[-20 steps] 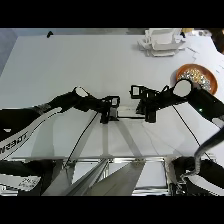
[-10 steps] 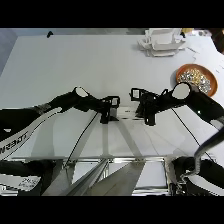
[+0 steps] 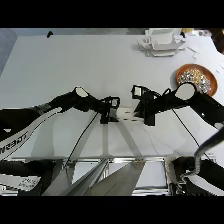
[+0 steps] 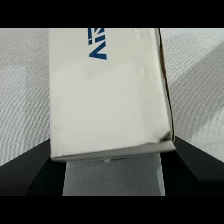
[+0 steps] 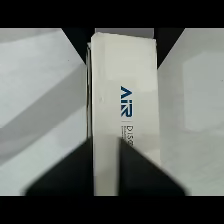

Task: Fold the box and place the chain.

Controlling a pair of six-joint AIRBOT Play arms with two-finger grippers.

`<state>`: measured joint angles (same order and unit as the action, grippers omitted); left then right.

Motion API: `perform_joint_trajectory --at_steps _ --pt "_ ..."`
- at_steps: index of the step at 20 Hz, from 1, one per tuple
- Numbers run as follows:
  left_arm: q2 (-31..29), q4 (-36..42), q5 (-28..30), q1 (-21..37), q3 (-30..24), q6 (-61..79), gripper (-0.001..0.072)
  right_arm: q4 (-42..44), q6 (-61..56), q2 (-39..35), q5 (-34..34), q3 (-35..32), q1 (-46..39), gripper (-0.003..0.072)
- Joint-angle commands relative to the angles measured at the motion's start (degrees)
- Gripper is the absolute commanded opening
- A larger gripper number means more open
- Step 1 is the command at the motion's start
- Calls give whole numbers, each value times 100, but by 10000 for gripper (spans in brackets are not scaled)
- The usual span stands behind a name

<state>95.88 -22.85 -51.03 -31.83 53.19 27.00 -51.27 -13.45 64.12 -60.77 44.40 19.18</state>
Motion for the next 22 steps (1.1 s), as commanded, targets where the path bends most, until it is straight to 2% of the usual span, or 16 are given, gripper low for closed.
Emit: perform_joint_trajectory --at_steps 1,5,22 --pt "-4 9 22 2 0 -4 206 20 -4 -111 -39 -4 -2 15" --pt "-4 9 22 2 0 -4 206 -232 -173 -109 35 -111 -2 15" --pt "-4 9 22 2 0 -4 206 -256 -175 -85 337 -855 -2 15"
